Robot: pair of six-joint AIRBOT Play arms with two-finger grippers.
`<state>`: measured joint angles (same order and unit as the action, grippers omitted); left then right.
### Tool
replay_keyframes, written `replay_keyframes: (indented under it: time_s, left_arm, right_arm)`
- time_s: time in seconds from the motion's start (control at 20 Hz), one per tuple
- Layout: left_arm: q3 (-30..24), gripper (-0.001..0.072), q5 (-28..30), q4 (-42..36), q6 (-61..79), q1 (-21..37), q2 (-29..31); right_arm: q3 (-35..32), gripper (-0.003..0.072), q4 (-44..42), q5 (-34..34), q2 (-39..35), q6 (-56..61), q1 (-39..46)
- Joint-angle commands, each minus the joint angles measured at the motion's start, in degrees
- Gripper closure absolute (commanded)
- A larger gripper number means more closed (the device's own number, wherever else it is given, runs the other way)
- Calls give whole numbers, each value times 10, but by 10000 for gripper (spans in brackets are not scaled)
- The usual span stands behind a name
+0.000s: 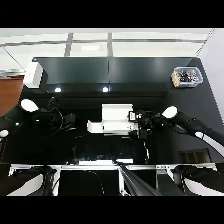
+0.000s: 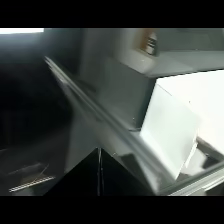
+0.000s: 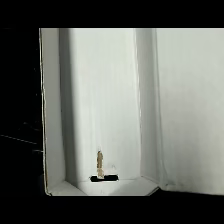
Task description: Fold the box and place the chain.
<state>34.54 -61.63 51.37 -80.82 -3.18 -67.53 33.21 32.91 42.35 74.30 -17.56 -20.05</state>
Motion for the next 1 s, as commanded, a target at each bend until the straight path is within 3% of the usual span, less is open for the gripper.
replay_keyframes:
  time_s: [0.0, 0.25, 0.3, 0.4, 0.65, 0.7, 0.75, 0.8, 0.85, 0.95]
  left_arm:
    - [-10, 687, 59, -84, 12, -34, -45]
    - [-10, 686, 115, -91, 24, -118, -86]
    - [-10, 684, 111, -119, 89, -125, -86]
    - [-10, 684, 74, -180, 186, -117, -86]
    - [-10, 682, 27, -254, 253, -63, -86]
    - [-10, 639, 20, -259, 263, -61, -86]
    - [-9, 454, 17, -260, 267, -63, -86]
    - [-7, 195, 12, -260, 267, -63, -86]
    - [-5, 18, 10, -260, 266, -64, -86]
    - [0, 10, 9, -280, 266, -65, -86]
  right_arm:
    - [0, 505, 0, 0, 0, 0, -1]
    - [0, 505, 0, 0, 0, 0, -1]
    - [0, 505, 0, 0, 0, 0, -1]
    - [0, 505, 0, 0, 0, 0, -1]
    - [0, 505, 0, 0, 0, 0, -1]
    - [0, 506, 0, 0, 0, 0, -1]
    - [0, 505, 0, 0, 0, 0, -1]
    - [0, 506, 0, 0, 0, 0, -1]
    - [0, 505, 0, 0, 0, 0, -1]
    - [0, 505, 0, 0, 0, 0, -1]
